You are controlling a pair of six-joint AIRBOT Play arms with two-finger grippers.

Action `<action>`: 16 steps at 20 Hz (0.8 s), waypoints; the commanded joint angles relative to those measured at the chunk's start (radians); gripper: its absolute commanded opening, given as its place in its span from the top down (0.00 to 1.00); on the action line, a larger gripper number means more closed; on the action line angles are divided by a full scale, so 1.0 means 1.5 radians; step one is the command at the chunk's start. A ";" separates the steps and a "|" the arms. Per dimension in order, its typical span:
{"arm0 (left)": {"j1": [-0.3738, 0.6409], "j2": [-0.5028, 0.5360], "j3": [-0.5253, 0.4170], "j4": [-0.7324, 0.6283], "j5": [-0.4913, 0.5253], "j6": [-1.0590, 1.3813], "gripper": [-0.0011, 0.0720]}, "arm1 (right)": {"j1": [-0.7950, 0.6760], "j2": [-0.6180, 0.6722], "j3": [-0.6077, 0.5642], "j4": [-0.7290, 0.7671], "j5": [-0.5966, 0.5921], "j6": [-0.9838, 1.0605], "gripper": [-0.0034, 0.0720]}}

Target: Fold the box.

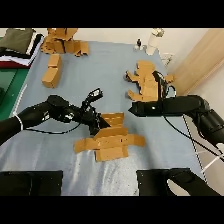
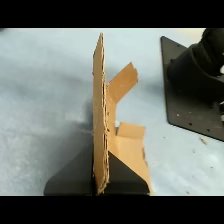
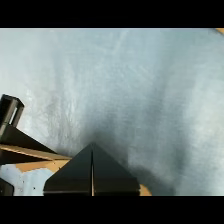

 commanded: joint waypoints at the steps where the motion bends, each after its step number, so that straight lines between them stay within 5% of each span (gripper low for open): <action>1: -0.022 0.031 -0.024 -0.014 0.055 0.069 0.97 | -0.001 -0.008 -0.031 0.002 0.003 0.021 0.95; 8: -0.033 0.097 -0.147 -0.087 0.098 0.219 0.97 | -0.001 -0.013 -0.062 0.002 0.060 0.024 0.95; 16: -0.045 0.088 -0.155 -0.095 0.061 0.247 0.97 | -0.001 -0.013 -0.062 0.006 0.064 0.024 0.95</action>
